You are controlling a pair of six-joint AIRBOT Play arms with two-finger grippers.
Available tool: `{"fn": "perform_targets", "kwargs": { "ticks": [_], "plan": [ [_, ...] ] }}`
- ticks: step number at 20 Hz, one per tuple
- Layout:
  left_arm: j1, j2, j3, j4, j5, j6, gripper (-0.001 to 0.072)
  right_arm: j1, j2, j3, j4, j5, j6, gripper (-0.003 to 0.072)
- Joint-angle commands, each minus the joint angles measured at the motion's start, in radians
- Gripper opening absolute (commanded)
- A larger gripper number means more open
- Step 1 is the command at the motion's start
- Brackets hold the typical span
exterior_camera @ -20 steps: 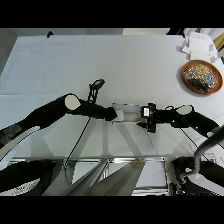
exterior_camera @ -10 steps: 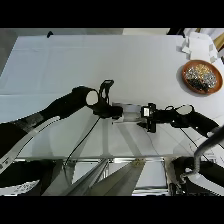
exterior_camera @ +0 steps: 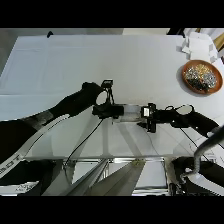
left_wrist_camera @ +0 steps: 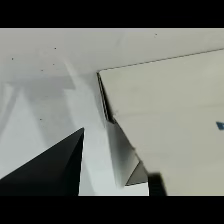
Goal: Fold the box and place the chain.
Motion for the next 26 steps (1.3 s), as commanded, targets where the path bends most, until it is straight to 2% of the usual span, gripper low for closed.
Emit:
{"fn": "perform_targets", "kwargs": {
  "ticks": [1, 3, 4, 14, 15, 16, 20, 23, 24, 25, 26],
  "plan": [
    [-0.027, -0.064, 0.079, 0.053, -0.092, -0.045, 0.0404, 0.0, 0.0, 0.0, 0.0, 0.0, 0.0, 0.0341],
    [-0.04, -0.085, 0.081, 0.05, -0.089, -0.077, 0.0224, 0.0, 0.001, 0.0, 0.0, 0.0, 0.0, 0.0341],
    [-0.044, -0.094, 0.081, 0.051, -0.089, -0.096, 0.0206, 0.0, 0.001, 0.0, 0.0, 0.0, 0.0, 0.0341],
    [-0.043, -0.113, 0.081, 0.046, -0.029, -0.202, 0.0197, 0.0, 0.001, 0.0, 0.0, 0.0, 0.0, 0.0341],
    [-0.043, -0.113, 0.081, 0.047, -0.029, -0.217, 0.016, 0.0, 0.0, 0.0, 0.0, 0.0, 0.0, 0.0341],
    [-0.044, -0.113, 0.081, 0.046, -0.029, -0.22, 0.0093, 0.0, 0.001, 0.0, 0.0, 0.0, 0.0, 0.0341],
    [-0.045, -0.113, 0.081, 0.047, -0.035, -0.239, 0.0002, 0.0, 0.001, 0.0, 0.0, 0.0, 0.0, 0.0341],
    [-0.05, -0.119, 0.081, 0.042, -0.034, -0.257, 0.0006, 0.0, 0.0, 0.0, 0.0, 0.0, 0.0, 0.0341],
    [-0.051, -0.122, 0.081, 0.042, -0.035, -0.257, 0.006, 0.0, 0.001, 0.0, 0.0, 0.0, 0.0, 0.0341],
    [-0.051, -0.123, 0.081, 0.037, -0.037, -0.257, 0.0167, 0.0, 0.001, 0.0, 0.0, 0.0, 0.0, 0.0341],
    [-0.051, -0.122, 0.081, 0.031, -0.037, -0.257, 0.0236, 0.0, 0.001, 0.0, 0.0, 0.0, 0.0, 0.0341]
  ]
}}
